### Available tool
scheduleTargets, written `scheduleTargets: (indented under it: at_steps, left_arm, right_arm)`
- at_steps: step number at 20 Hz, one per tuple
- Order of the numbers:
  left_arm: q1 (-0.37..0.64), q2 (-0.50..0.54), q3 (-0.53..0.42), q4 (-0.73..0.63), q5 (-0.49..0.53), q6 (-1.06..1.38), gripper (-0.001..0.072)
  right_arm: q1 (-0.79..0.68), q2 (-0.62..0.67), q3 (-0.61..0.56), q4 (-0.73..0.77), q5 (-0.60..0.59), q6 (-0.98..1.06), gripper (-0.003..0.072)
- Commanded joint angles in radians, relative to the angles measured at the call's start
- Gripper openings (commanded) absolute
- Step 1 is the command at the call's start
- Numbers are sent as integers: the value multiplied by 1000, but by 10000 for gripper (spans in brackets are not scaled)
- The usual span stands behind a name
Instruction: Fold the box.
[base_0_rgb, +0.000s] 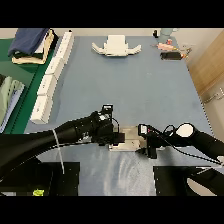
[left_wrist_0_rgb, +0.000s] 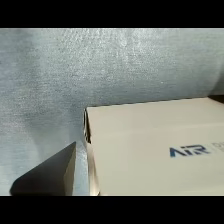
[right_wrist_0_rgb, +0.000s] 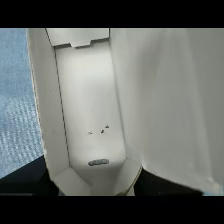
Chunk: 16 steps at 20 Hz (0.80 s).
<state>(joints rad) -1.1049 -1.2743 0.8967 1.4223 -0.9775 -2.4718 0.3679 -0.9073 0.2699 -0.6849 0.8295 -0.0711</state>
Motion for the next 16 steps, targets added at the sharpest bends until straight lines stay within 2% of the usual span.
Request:
scheduleTargets:
  at_steps: [1, 6, 7, 8, 9, 16]
  left_arm:
    - [-11, -68, 54, 23, -53, -16, 352]
    - [-11, -122, 89, 30, -87, -41, 351]
    - [-11, -127, 89, 39, -96, -58, 331]
    - [-11, -128, 89, 45, -100, -59, 116]
    - [-11, -128, 89, 45, -95, -58, 15]
    - [-11, -127, 89, 36, -91, -83, 15]
  right_arm:
    - [0, 1, 1, 0, 0, 0, 574]
    - [0, 0, 1, 0, 0, 0, 574]
    - [0, 0, 1, 0, 0, 0, 574]
    - [0, 0, 1, 1, 0, 0, 574]
    - [0, 0, 1, 0, 0, 0, 574]
    - [0, 0, 1, 1, 0, 0, 574]
